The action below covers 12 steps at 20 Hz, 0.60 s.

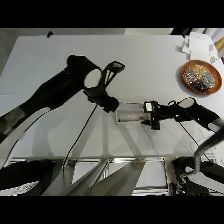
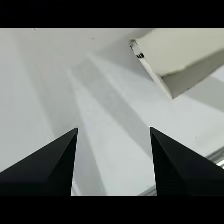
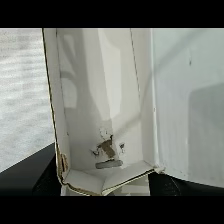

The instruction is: Fold the box and place the chain.

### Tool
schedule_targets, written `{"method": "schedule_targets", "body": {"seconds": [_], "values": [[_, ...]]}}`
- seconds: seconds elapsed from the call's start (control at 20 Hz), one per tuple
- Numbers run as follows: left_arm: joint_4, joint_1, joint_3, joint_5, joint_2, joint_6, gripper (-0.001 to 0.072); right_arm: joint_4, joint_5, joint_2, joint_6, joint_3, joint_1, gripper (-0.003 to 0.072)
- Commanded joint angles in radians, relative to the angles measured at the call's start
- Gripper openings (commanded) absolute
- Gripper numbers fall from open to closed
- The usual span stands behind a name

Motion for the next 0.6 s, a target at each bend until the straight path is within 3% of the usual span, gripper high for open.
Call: {"method": "schedule_targets", "body": {"seconds": [0.0,0.15,0.25,0.4,0.45,0.55], "values": [[-0.182,0.050,-0.198,0.187,0.136,0.382,0.0502,0.000,0.000,0.001,0.000,0.000,0.000,0.0406],[-0.432,0.118,-0.452,0.441,0.258,0.964,0.0511,0.000,0.000,0.001,0.000,0.000,0.000,0.0406],[-0.651,0.174,-0.584,0.552,0.286,1.391,0.0512,0.000,0.000,0.001,0.000,0.000,0.000,0.0406],[-0.866,0.249,-0.670,0.534,0.245,1.782,0.0532,0.000,0.000,0.001,0.000,0.000,0.000,0.0406],[-0.885,0.263,-0.671,0.517,0.215,1.818,0.0683,0.000,0.000,0.001,0.000,0.000,0.000,0.0406],[-0.904,0.274,-0.671,0.517,0.148,1.823,0.0699,0.000,0.000,0.001,0.000,0.000,0.000,0.0406]]}}
